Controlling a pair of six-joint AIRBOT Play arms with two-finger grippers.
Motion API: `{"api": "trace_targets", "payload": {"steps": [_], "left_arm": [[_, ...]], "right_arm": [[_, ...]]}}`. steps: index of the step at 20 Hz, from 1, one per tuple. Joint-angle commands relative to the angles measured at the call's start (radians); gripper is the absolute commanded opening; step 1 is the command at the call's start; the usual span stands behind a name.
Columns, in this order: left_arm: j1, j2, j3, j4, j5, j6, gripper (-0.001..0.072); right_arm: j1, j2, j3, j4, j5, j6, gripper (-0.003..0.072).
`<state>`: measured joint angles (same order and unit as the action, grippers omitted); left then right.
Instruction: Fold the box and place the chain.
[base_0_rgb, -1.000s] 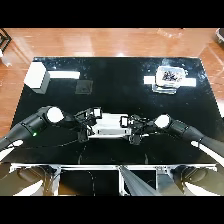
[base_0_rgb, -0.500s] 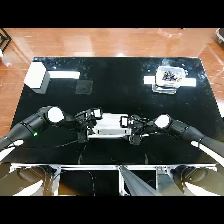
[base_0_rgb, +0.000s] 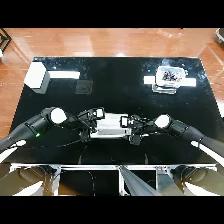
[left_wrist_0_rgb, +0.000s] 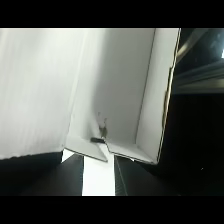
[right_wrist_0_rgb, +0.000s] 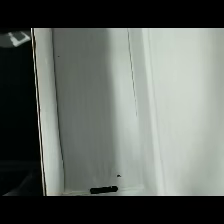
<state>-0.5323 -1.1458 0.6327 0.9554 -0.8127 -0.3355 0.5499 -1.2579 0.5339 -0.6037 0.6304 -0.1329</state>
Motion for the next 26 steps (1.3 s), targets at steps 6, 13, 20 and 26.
{"api": "trace_targets", "payload": {"steps": [6, 13, 20, 26], "left_arm": [[-0.004, -0.006, 0.000, -0.073, 0.027, 0.005, 0.0256], [-0.016, -0.045, 0.000, -0.101, 0.036, 0.060, 0.0257], [-0.016, -0.047, 0.000, -0.104, 0.045, 0.059, 0.0307], [-0.016, -0.047, 0.000, -0.103, 0.018, 0.059, 0.0345]], "right_arm": [[0.001, 0.000, 0.000, 0.000, -0.005, 0.005, 0.0305], [0.001, 0.000, 0.000, 0.000, -0.006, 0.005, 0.0305], [0.001, 0.000, 0.000, 0.000, -0.006, 0.006, 0.0305], [0.001, 0.000, 0.000, 0.000, -0.006, 0.005, 0.0305]]}}
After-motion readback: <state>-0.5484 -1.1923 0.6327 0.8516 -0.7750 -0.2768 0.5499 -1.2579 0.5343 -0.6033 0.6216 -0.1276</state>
